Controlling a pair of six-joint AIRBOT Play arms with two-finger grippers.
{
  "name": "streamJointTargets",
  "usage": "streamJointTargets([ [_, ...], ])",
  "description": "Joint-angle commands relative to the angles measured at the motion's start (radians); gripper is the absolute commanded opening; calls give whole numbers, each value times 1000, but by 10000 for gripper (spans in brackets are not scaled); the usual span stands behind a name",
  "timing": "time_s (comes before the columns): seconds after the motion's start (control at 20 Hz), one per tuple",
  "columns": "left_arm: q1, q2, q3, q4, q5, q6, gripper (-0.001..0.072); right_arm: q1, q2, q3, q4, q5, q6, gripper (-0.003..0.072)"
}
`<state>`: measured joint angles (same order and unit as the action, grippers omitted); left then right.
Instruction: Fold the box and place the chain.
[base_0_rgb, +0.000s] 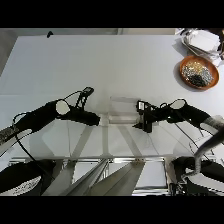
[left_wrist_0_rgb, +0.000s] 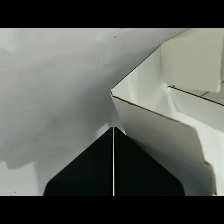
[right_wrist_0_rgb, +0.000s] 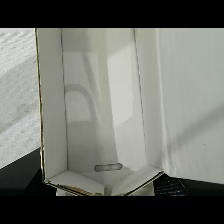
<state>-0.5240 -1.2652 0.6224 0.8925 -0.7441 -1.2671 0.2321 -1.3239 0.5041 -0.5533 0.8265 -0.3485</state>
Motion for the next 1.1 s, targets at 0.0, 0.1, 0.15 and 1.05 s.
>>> streamJointTargets([
  [0.0, -2, 18, 0, -50, 10, 37, 8, 0, 0, 1, 1, 0, 0, 404],
  [0.1, -8, 18, 0, -105, 11, 86, 9, 0, 0, 1, 1, 0, 0, 404],
  [0.15, -14, 18, 0, -138, 14, 124, 16, 0, 0, 1, 0, 0, 0, 404],
  [1.05, -20, 66, 0, -316, 46, 307, 294, 0, 0, 1, 0, 0, 0, 404],
])
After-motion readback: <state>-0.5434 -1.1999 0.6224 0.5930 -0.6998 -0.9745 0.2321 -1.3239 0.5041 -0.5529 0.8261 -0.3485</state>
